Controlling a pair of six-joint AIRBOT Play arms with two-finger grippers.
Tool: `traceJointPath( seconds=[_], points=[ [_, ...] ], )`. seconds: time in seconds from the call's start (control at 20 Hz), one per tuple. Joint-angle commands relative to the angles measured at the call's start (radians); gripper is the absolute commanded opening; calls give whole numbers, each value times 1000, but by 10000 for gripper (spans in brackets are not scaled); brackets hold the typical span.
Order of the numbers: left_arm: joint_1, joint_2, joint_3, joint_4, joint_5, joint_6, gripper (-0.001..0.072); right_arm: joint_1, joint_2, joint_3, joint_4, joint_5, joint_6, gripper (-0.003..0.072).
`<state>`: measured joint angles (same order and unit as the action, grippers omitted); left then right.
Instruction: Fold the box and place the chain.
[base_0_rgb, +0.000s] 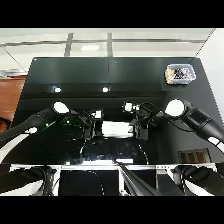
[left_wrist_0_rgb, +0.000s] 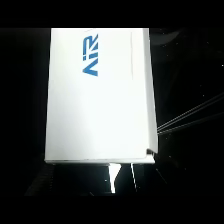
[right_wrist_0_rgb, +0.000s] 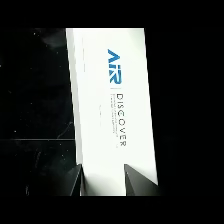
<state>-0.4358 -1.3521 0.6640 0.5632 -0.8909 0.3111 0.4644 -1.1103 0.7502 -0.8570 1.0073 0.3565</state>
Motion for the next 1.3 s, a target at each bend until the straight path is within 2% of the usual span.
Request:
traceJointPath(
  seconds=[0.0, 0.7, 0.75, 1.2, 1.25],
  points=[
    [0, -1, 0, 1, -2, 3, 359, -2, 7, 10, 3, 22, 13, 229],
    [0, -1, 0, 1, -2, 3, 359, -2, 8, 11, -12, -2, 28, 223],
    [0, -1, 0, 1, -2, 3, 359, -2, 8, 11, -12, -8, 30, 163],
    [0, -1, 0, 1, -2, 3, 359, -1, 8, -4, -15, 23, 30, 169],
    [0, -1, 0, 1, -2, 3, 359, -1, 8, -4, -15, 23, 30, 201]
  ],
)
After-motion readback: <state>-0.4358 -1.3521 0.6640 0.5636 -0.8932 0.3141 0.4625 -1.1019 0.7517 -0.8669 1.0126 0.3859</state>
